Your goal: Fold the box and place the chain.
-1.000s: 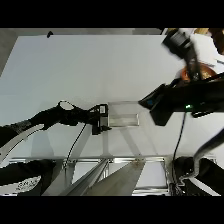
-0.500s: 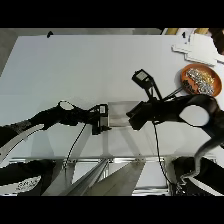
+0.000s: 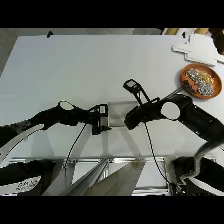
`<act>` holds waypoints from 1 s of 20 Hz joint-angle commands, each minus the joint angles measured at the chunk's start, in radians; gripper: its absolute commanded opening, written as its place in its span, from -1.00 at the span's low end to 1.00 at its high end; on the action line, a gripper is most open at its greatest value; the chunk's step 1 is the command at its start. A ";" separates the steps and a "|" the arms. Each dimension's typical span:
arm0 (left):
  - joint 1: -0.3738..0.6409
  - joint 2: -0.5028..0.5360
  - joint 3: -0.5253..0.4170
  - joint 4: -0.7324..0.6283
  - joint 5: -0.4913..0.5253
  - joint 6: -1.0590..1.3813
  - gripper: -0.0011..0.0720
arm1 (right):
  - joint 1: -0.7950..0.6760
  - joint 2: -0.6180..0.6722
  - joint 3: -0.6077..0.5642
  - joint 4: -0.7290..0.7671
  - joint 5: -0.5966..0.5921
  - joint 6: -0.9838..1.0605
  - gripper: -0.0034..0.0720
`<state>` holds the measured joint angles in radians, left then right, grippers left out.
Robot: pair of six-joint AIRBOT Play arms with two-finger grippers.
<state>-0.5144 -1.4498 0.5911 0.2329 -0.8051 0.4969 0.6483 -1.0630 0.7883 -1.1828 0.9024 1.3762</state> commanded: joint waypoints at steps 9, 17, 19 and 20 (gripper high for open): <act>0.000 0.000 0.000 0.000 0.001 0.000 -0.94 | -0.182 0.118 0.134 -0.153 0.310 0.014 -0.50; 0.000 0.000 0.000 0.000 0.001 0.000 -0.94 | -0.365 0.038 0.055 -0.166 0.267 -0.135 -0.41; 0.000 0.000 0.000 0.000 0.000 0.000 -0.94 | -0.338 -0.035 0.054 -0.130 0.230 -0.263 -0.41; 0.000 0.000 0.000 0.000 0.000 0.000 -0.94 | -0.325 -0.071 0.054 -0.131 0.215 -0.344 -0.42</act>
